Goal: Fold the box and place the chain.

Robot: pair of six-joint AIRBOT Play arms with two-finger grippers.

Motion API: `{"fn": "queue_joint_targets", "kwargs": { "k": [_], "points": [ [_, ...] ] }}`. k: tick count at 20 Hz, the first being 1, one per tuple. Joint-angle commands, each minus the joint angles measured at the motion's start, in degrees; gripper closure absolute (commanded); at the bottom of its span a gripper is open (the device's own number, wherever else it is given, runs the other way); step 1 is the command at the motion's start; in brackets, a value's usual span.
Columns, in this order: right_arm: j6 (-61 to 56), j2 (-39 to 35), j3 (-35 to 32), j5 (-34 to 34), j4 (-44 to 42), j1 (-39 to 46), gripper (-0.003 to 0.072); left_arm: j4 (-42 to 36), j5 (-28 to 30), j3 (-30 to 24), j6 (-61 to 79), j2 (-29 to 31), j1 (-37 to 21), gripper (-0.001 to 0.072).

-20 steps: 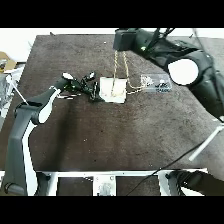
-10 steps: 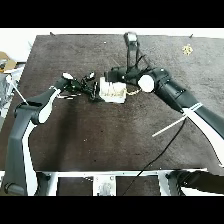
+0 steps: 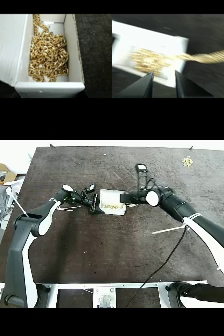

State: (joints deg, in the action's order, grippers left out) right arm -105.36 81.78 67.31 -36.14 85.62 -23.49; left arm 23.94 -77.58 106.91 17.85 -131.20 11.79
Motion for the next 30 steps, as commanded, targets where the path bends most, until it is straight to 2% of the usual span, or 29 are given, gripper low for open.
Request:
{"fn": "queue_joint_targets", "kwargs": {
  "k": [1,5,10,17,18,19,20,22,23,30],
  "points": [
    [-3.0,0.6,-2.9,-1.5,0.0,7.3,0.0377,0.0,0.0,0.0,0.0,0.0,-0.1,0.0246],
    [-2.9,7.5,-3.3,6.1,-8.8,12.1,0.0376,0.0,0.0,0.0,0.0,0.0,-0.1,0.0245],
    [-2.3,13.1,-3.2,16.6,-17.8,12.4,0.0376,0.0,0.0,0.0,0.0,0.0,-0.1,0.0246],
    [-7.8,17.4,-3.2,18.8,-18.0,12.7,0.0379,-0.2,0.0,0.0,0.0,0.0,-0.1,0.0246],
    [-7.8,17.5,-3.2,19.5,-17.9,12.5,0.0423,-0.2,0.0,0.0,0.0,0.0,-0.1,0.0246],
    [-7.3,17.2,-3.2,20.8,-18.0,12.2,0.0563,-0.2,0.0,0.0,0.0,0.0,-0.1,0.0246],
    [-7.1,16.5,-3.2,21.7,-17.9,11.8,0.0602,-0.3,0.0,0.0,0.0,0.0,-0.1,0.0246],
    [-5.8,14.3,-3.2,21.9,-17.8,10.8,0.0623,-0.4,0.0,0.0,0.0,0.0,-0.1,0.0246],
    [-5.2,13.0,-3.2,21.1,-17.5,10.3,0.0678,-0.4,0.0,0.0,0.0,0.0,-0.1,0.0246],
    [-5.3,-0.3,-3.2,12.7,-9.4,6.5,0.0678,-0.4,0.0,0.0,0.0,0.0,-0.1,0.0246]
  ]
}}
